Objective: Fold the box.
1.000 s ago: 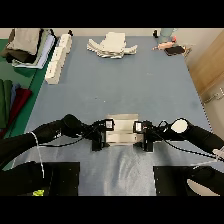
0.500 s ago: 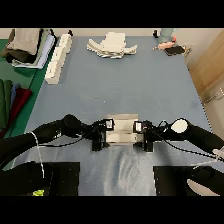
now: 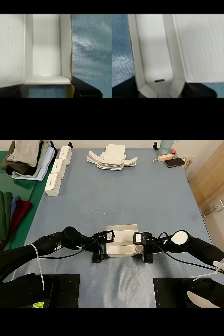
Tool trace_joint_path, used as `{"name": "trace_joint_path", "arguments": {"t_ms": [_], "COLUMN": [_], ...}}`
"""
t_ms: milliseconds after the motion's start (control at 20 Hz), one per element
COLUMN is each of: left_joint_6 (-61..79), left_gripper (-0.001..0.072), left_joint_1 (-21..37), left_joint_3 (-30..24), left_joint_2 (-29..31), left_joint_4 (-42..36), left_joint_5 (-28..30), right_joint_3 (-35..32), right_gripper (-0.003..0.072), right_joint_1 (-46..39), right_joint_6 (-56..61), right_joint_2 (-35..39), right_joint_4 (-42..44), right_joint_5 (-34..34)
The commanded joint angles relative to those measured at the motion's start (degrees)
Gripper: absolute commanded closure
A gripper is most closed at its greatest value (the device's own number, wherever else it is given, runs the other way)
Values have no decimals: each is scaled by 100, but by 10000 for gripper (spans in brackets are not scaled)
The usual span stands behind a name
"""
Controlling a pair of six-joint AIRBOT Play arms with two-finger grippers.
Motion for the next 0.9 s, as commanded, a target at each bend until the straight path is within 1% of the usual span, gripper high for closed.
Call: {"name": "trace_joint_path", "arguments": {"t_ms": [0,50,150,300,500,700,850], "left_joint_6": [11,11,11,11,11,11,11], "left_gripper": [185,185,184,185,185,185,185], "left_joint_1": [-2,-2,-2,-2,-2,-2,-2], "left_joint_3": [0,0,0,0,0,0,0], "left_joint_2": [-4,-4,-4,-4,-4,-4,-4], "left_joint_4": [4,4,4,4,4,4,4], "left_joint_5": [-4,-4,-7,-7,-7,-7,-7], "right_joint_3": [7,7,7,7,7,7,9], "right_gripper": [-34,-34,-34,-34,-34,-34,-34], "right_joint_1": [-2,-2,-2,-2,-2,-2,-2], "right_joint_6": [68,111,109,17,151,1172,2487], "right_joint_2": [66,116,289,643,1019,1268,1738], "right_joint_4": [66,-15,-337,-1067,-1687,-1696,-1377], "right_joint_5": [155,291,297,339,938,1108,1137]}}
